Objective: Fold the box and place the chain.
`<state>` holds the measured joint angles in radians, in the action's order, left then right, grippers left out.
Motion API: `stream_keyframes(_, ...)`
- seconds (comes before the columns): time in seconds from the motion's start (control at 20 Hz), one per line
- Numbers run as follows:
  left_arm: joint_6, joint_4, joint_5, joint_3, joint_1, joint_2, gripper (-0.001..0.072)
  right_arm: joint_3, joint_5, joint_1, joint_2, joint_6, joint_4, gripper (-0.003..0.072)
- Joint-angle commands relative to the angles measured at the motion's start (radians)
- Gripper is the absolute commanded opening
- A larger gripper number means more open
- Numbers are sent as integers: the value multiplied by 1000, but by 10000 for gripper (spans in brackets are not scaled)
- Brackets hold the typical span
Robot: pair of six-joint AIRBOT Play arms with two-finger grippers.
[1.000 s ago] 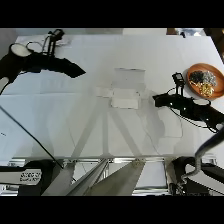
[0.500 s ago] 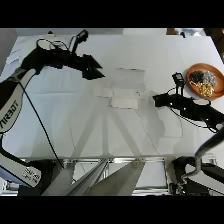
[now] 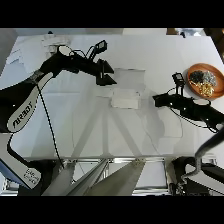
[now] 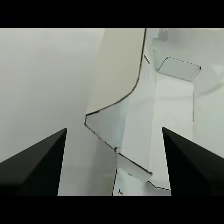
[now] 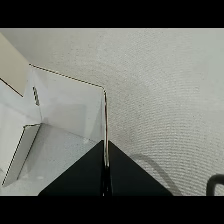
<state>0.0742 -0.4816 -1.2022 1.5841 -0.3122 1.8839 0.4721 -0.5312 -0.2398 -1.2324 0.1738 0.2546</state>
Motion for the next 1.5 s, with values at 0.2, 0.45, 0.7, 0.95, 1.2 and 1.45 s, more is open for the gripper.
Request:
stream_keyframes(0.2, 47, 2, 29, 1, -41, 35, 635, 0, 0, 0, 0, 0, 0, 10)
stream_keyframes(0.45, 74, 2, 77, 2, -64, 68, 591, 0, 0, 0, 0, 0, 0, 10)
stream_keyframes(0.7, 84, -2, 110, 2, -66, 71, 365, 0, 0, 0, 0, 0, 0, 10)
stream_keyframes(0.95, 67, -2, 97, 2, -66, 71, 29, 0, 0, 0, 0, 0, 0, 10)
stream_keyframes(1.2, -7, -2, 12, 1, -62, 71, 12, 0, 0, 0, 0, 0, 0, 10)
stream_keyframes(1.45, -7, -1, 14, 1, -66, 70, 14, 0, 0, 0, 0, 0, 0, 10)
